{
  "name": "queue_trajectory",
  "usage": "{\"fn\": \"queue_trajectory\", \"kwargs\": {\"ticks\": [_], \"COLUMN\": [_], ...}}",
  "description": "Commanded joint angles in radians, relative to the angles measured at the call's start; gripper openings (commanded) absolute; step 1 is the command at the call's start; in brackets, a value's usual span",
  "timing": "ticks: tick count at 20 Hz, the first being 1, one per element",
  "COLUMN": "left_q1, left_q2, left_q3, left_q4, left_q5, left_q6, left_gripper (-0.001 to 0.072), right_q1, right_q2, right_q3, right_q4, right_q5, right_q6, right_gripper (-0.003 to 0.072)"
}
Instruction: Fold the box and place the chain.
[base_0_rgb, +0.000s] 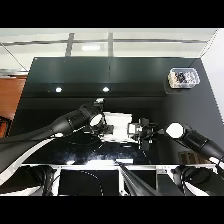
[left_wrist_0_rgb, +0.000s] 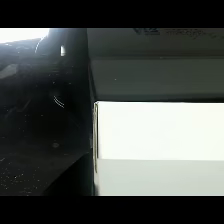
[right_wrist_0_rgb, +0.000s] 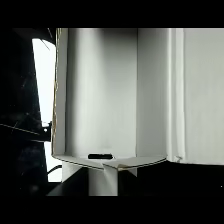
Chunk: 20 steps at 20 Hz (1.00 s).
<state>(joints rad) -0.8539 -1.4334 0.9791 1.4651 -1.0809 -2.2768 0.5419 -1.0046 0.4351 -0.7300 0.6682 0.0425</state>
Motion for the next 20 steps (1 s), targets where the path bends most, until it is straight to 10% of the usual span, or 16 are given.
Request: {"fn": "queue_trajectory", "kwargs": {"ticks": [1, 15, 18, 20], "left_q1": [0.001, 0.001, 0.001, 0.001], "left_q2": [0.001, 0.001, 0.001, 0.001], "left_q3": [0.001, 0.001, 0.001, 0.001], "left_q4": [-0.001, -0.001, -0.001, -0.001], "left_q5": [0.003, 0.003, 0.003, 0.003], "left_q6": [0.0, 0.0, 0.0, 0.0], "left_gripper": [0.003, 0.003, 0.003, 0.003], "right_q1": [0.001, 0.061, 0.061, 0.061], "right_q2": [-0.008, -0.085, -0.085, -0.085], "right_q3": [0.001, 0.001, 0.001, 0.001], "right_q4": [0.071, 0.285, 0.284, 0.284], "right_q5": [0.001, -0.127, -0.13, -0.131], "right_q6": [0.002, 0.003, 0.007, 0.007], "right_gripper": [0.0132, 0.0132, 0.0403, 0.0207]}}
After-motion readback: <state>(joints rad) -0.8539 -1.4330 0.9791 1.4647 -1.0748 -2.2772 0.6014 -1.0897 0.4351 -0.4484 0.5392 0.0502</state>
